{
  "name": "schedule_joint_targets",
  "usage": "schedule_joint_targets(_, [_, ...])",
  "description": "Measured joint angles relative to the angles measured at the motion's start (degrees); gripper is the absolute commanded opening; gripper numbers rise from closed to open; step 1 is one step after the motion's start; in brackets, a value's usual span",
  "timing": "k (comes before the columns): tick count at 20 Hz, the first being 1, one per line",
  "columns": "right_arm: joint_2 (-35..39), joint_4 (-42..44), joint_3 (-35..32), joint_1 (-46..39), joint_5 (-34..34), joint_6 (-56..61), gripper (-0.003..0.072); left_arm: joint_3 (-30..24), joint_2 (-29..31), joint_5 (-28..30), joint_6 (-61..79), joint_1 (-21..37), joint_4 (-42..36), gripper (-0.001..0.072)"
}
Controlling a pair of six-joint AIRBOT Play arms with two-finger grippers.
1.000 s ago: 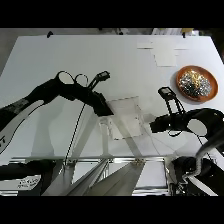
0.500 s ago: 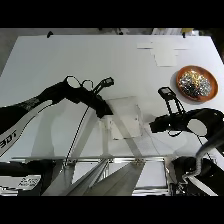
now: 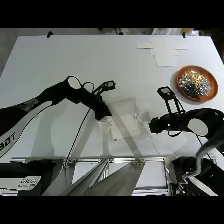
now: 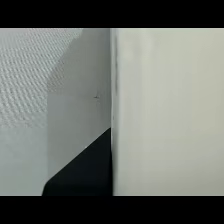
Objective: Fold the box and place the chain.
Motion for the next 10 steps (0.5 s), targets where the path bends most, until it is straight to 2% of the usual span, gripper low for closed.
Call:
schedule_joint_targets(3, [0.07,-0.13,2.73,0.0,1.07,-1.9,0.0361,0.02,1.7,1.11,0.24,-2.25,2.05,-0.0001])
schedule_joint_targets(10, [0.17,-8.48,5.88,-0.02,4.72,-3.32,0.036,0.0,2.54,6.08,2.93,-7.41,3.96,0.0003])
